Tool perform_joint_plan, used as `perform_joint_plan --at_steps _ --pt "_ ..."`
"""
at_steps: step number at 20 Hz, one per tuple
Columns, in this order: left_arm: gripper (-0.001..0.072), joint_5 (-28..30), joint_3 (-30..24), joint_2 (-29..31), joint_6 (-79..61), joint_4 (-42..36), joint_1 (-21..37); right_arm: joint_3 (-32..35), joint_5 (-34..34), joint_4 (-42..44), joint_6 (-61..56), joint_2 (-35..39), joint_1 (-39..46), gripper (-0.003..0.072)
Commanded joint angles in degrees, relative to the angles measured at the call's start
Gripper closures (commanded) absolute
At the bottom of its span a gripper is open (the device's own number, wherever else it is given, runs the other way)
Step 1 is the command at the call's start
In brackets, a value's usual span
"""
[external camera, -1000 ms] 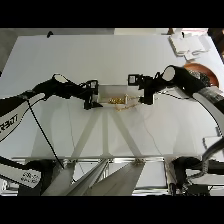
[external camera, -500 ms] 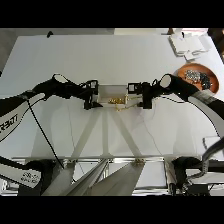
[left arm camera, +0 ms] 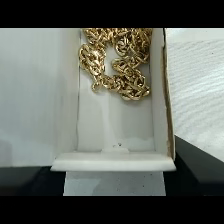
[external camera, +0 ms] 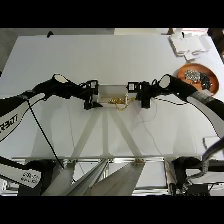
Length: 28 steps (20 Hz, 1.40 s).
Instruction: Fold the box and place the chain.
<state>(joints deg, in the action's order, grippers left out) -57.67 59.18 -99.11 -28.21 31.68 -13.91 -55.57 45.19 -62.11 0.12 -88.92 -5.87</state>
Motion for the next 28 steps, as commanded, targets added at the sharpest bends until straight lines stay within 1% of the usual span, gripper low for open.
perform_joint_plan --at_steps 1,5,11,12,14,17,20,23,28 --pt "0.0374 -0.02 0.0 0.02 0.0 0.0 0.0 0.0 2.38 0.04 -0.37 0.52 -0.02 0.0675" --pt "0.0374 0.0 0.0 0.02 0.0 0.0 0.0 0.0 1.84 0.02 -11.37 4.09 -1.22 0.0675" --pt "0.0374 0.0 0.0 0.02 0.0 0.0 0.0 -0.02 1.01 0.07 -28.72 14.43 -5.4 0.0675" --pt "0.0374 0.0 0.0 0.02 -0.02 0.0 0.0 -0.02 0.04 0.11 -31.28 16.06 -6.49 0.0675" --pt "0.0374 -0.02 0.0 0.02 -0.02 0.0 0.0 -0.07 -4.44 0.48 -36.83 19.15 -9.07 0.0675" --pt "0.0374 0.02 0.0 0.02 0.0 0.0 0.0 -0.33 -14.64 2.62 -42.47 22.23 -13.31 0.0678" --pt "0.0374 0.0 0.0 0.02 0.0 0.0 0.0 -0.76 -21.46 2.6 -44.94 21.99 -17.11 0.0678" --pt "0.0374 0.0 0.0 0.02 0.0 0.0 0.0 -0.76 -21.62 2.56 -45.33 20.37 -18.86 0.0677" --pt "0.0374 0.0 0.0 0.02 -0.02 0.0 0.0 -0.76 -21.22 1.92 -45.31 17.9 -19.06 0.0673"
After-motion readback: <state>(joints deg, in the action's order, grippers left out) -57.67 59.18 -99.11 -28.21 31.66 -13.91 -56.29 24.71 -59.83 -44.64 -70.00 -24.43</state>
